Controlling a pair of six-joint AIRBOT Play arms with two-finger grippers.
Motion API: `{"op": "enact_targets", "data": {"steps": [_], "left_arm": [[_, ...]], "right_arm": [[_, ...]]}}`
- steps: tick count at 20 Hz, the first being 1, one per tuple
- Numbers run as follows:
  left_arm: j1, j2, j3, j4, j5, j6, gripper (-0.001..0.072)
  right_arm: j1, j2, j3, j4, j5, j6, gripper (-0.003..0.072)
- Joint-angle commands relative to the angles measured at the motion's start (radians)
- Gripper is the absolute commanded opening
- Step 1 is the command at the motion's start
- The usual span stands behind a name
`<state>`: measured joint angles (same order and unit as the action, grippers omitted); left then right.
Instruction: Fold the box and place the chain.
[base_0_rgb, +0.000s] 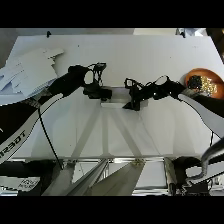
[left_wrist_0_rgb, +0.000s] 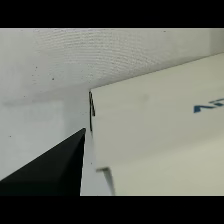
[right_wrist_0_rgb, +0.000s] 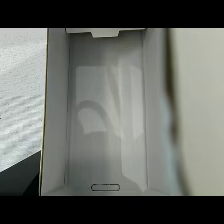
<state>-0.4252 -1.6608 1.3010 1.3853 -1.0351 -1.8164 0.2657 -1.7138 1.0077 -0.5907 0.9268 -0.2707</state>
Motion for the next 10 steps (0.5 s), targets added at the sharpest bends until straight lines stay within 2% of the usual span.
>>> {"op": "enact_targets", "data": {"steps": [1, 2, 5, 7, 10], "left_arm": [[-0.026, -0.027, 0.001, 0.007, -0.003, -0.074, 0.0373], [-0.028, -0.031, 0.001, 0.004, -0.002, -0.08, 0.0327], [-0.031, -0.032, 0.001, 0.004, -0.003, -0.108, 0.0313], [-0.031, -0.032, 0.001, 0.005, -0.015, -0.116, 0.0195], [-0.031, -0.032, 0.001, 0.011, -0.037, -0.121, 0.0195]], "right_arm": [[0.001, 0.0, 0.0, 0.0, 0.001, 0.0, 0.0516], [0.001, 0.0, 0.0, 0.0, 0.001, 0.0, 0.0516], [0.001, 0.0, 0.0, 0.0, 0.001, 0.0, 0.0516], [0.001, 0.0, 0.0, 0.0, 0.001, 0.0, 0.0516], [0.001, 0.0, 0.0, 0.0, 0.001, 0.0, 0.0516]]}}
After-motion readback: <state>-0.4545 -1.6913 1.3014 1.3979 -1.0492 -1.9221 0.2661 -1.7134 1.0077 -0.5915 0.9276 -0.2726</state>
